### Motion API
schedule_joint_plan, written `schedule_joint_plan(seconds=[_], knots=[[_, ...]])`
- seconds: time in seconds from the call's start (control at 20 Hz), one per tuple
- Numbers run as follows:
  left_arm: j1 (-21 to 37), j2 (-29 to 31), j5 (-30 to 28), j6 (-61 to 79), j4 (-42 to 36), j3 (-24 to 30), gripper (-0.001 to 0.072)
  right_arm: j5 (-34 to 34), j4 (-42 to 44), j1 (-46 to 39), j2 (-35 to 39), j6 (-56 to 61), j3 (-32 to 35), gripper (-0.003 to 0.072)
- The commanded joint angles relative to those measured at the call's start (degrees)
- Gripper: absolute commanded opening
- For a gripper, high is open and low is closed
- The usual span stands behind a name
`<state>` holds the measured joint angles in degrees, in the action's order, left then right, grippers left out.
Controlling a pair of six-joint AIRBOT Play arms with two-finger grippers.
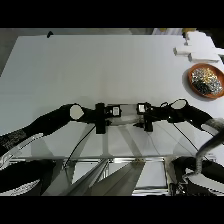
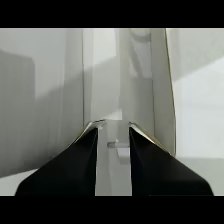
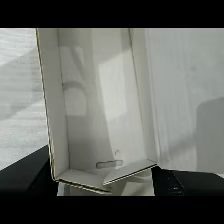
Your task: Fold the box and place the chain.
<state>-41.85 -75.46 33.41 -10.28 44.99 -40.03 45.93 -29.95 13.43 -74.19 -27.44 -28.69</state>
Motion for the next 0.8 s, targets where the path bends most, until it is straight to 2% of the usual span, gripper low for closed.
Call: schedule_joint_plan(seconds=[0.0, 0.05, 0.15, 0.3, 0.35, 0.45, 0.5, 0.6, 0.65, 0.75], knots=[[-1.18, -0.57, -1.88, -0.04, -2.25, -0.02, 0.0211, 0.04, 0.00, 0.02, 0.02, -0.04, 0.00, 0.0409], [-1.44, -0.57, -1.95, -0.02, -2.73, -0.02, 0.0230, 0.04, 0.00, 0.02, 0.02, -0.04, 0.00, 0.0409], [-1.62, -0.57, -1.92, -0.02, -2.93, -0.04, 0.0453, 0.04, 0.00, 0.02, 0.02, -0.04, 0.00, 0.0409], [-1.60, -0.52, -1.40, -0.20, -2.89, -0.02, 0.0447, 0.04, 0.00, 0.02, 0.02, -0.04, 0.00, 0.0409], [-1.57, -0.39, -0.76, -0.31, -2.89, -0.04, 0.0413, 0.04, 0.00, 0.02, 0.02, -0.02, 0.00, 0.0409], [-1.25, 0.92, 0.92, -5.25, -1.44, -0.04, 0.0121, 0.04, 0.00, 0.02, 0.02, -0.04, 0.00, 0.0409], [-0.81, 2.23, 2.08, -9.51, 0.44, -0.04, 0.0058, 0.04, 0.00, 0.02, 0.02, -0.04, 0.00, 0.0409], [0.72, 6.27, 6.01, -20.17, 5.64, -0.04, 0.0049, 0.07, 0.00, 0.02, 0.02, -0.04, 0.00, 0.0409], [1.55, 8.90, 8.24, -26.77, 9.66, -0.04, 0.0005, 0.07, 0.00, 0.02, 0.02, -0.04, 0.00, 0.0409], [3.43, 14.29, 11.65, -42.69, 18.62, -0.04, 0.0005, 0.07, 0.00, 0.02, 0.02, -0.04, 0.00, 0.0409]])
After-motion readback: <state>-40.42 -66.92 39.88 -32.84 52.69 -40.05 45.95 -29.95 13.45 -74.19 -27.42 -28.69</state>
